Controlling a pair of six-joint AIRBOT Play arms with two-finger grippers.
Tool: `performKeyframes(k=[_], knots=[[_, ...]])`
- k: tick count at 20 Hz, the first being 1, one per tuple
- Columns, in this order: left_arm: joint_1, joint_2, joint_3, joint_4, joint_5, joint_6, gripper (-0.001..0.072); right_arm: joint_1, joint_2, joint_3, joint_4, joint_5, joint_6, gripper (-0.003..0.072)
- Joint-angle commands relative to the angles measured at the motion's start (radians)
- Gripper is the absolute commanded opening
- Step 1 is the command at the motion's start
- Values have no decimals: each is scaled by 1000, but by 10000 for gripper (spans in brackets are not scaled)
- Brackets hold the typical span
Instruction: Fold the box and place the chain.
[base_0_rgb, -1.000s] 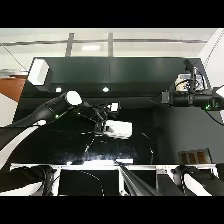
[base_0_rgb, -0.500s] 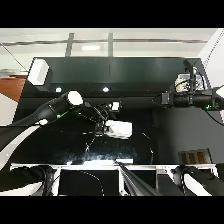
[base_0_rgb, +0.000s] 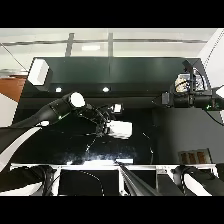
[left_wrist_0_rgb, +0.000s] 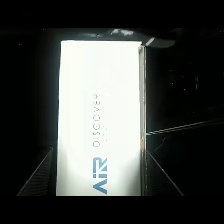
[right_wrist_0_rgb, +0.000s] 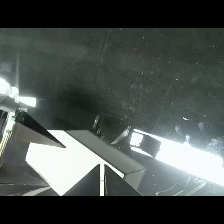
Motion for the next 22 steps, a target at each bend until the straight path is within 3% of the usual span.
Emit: performKeyframes(k=[1, 7, 10, 11, 12, 13, 14, 18, 22], knots=[[-6, -5, -9, 8, 40, -14, 709, 0, 1, 0, -1, -1, 0, 42], [-60, -10, -89, 8, 158, -14, 708, 0, 1, 0, 0, -16, 0, 42], [-67, -9, -92, 8, 165, -14, 702, 0, 1, 0, 0, -18, 0, 42], [-66, -8, -92, 8, 157, -15, 650, 0, 1, 0, 0, -18, 1, 42], [-61, -5, -92, 8, 151, -30, 508, 0, 1, 0, 1, -14, 1, 42], [-52, 4, -92, 15, 149, -66, 411, 0, 1, 0, 1, -10, 1, 42], [-38, 16, -92, 32, 146, -117, 394, 0, 1, 0, 0, -6, 1, 42], [81, 114, -92, 275, 124, -391, 392, 0, 1, 0, 1, -7, 1, 42], [350, 219, -92, 513, 59, -720, 392, 0, 1, 0, 0, -7, 0, 42]])
